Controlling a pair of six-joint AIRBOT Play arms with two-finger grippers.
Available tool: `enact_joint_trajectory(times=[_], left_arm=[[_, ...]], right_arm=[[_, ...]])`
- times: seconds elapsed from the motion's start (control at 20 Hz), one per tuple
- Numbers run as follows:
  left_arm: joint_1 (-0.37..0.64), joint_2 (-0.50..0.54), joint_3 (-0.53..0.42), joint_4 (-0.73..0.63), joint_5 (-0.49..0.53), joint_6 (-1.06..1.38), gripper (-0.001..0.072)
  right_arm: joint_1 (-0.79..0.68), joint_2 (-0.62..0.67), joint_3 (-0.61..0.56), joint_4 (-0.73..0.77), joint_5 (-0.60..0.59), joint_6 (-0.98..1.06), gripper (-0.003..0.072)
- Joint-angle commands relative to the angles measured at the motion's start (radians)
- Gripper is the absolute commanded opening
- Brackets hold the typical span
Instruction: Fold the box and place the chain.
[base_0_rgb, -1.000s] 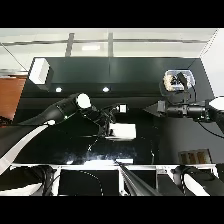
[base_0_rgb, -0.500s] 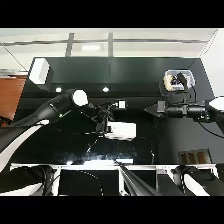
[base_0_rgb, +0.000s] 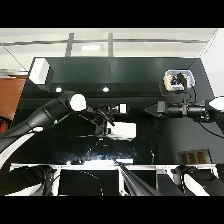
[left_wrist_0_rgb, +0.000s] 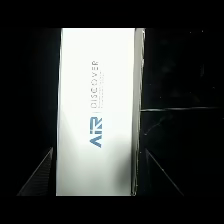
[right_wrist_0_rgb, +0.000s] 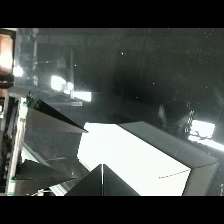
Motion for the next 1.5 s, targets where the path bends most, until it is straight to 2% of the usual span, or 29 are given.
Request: enact_joint_trajectory(times=[0.0, 0.7, 1.05, 1.45], left_arm=[[-0.013, 0.003, -0.045, -0.018, 0.072, 0.006, 0.0707], [-0.022, -0.015, -0.053, -0.035, 0.080, 0.018, 0.0707], [-0.054, -0.026, -0.053, -0.003, 0.148, 0.019, 0.0707], [-0.053, -0.025, -0.050, 0.004, 0.150, 0.018, 0.0706]], right_arm=[[0.000, 0.001, 0.001, -0.002, -0.002, -0.007, 0.0013], [0.000, 0.001, 0.001, -0.002, -0.007, -0.007, 0.0014], [0.000, 0.001, 0.001, -0.002, -0.006, -0.007, 0.0014], [0.000, 0.001, 0.001, -0.001, -0.006, -0.007, 0.0014]])
